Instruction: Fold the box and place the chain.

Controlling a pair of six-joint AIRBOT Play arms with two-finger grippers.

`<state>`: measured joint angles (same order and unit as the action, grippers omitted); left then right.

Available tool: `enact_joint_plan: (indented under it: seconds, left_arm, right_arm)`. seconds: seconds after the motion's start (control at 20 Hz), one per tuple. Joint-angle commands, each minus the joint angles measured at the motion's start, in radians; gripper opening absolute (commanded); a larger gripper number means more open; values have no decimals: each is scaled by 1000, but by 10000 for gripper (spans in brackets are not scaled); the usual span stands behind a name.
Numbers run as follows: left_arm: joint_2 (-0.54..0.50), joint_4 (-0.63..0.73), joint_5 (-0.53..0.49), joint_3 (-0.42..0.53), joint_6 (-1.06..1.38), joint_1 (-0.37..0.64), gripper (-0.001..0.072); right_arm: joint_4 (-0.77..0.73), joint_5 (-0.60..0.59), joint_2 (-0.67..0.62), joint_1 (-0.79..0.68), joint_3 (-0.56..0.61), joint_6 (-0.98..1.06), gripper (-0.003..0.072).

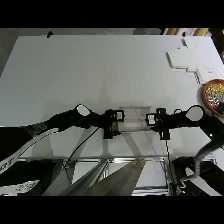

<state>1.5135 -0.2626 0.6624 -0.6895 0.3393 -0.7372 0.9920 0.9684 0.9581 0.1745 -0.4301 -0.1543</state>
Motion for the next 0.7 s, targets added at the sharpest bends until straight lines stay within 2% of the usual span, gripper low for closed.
enact_joint_plan:
  seconds: [0.0,0.4,0.45,0.55,0.65]
  left_arm:
    - [0,0,0,0,0,0,253]
    - [0,0,0,-1,0,0,253]
    - [0,0,0,0,0,0,253]
    - [0,0,0,0,0,0,253]
    - [0,0,0,-1,0,0,253]
  right_arm:
    - [-80,20,46,2,1,-65,120]
    - [-250,-14,50,2,43,-180,101]
    - [-254,-15,50,2,51,-188,134]
    - [-253,-18,50,2,51,-187,276]
    - [-243,-17,47,2,51,-158,280]
